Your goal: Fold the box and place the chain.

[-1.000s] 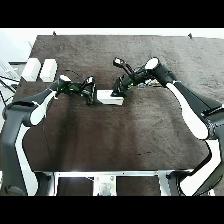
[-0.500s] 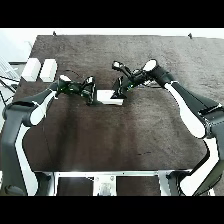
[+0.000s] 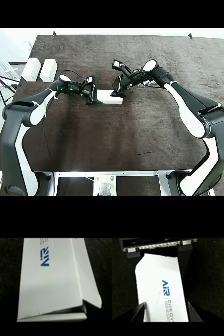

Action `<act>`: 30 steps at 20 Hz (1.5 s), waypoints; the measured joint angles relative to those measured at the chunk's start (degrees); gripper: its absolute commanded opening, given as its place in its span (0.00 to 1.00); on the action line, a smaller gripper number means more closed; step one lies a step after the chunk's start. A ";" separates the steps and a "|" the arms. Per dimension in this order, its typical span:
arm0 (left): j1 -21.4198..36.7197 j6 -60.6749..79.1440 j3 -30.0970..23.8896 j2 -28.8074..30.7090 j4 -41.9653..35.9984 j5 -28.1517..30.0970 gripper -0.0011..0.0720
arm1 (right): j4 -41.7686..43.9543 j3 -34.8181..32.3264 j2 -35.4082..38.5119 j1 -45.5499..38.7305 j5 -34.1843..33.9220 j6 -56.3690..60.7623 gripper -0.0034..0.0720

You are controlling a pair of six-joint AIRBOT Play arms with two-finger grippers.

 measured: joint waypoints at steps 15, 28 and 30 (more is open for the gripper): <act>0.04 0.00 0.02 0.00 -0.02 -0.07 0.41 | -5.66 2.91 0.00 1.18 -2.67 0.44 0.87; 0.07 -0.07 0.02 0.00 0.00 -0.20 0.41 | -7.50 2.97 0.07 2.43 -5.46 3.17 0.87; 0.07 -0.09 0.02 0.00 0.00 -0.09 0.41 | -7.32 3.08 0.24 2.43 -6.38 3.32 0.87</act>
